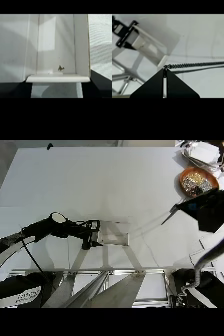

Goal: Fold the box and place the chain.

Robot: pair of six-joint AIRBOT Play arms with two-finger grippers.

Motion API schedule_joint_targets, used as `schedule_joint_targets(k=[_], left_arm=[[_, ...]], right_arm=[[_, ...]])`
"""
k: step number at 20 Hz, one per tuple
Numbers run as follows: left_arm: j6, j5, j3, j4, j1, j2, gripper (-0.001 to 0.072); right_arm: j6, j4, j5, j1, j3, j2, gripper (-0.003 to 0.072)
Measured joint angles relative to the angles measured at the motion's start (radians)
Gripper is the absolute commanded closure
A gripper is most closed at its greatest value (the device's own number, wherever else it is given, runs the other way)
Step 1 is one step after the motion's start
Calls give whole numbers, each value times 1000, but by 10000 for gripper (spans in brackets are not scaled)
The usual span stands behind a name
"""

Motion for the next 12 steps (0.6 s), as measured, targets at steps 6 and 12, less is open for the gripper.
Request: schedule_joint_targets(k=[6, 12], left_arm=[[0, 0, 0, 0, 0, 0, 437], [0, 0, 0, 0, 0, 0, 437]], right_arm=[[100, -84, -83, 262, -75, -42, 675], [135, -111, -200, 452, -123, -163, 675]])
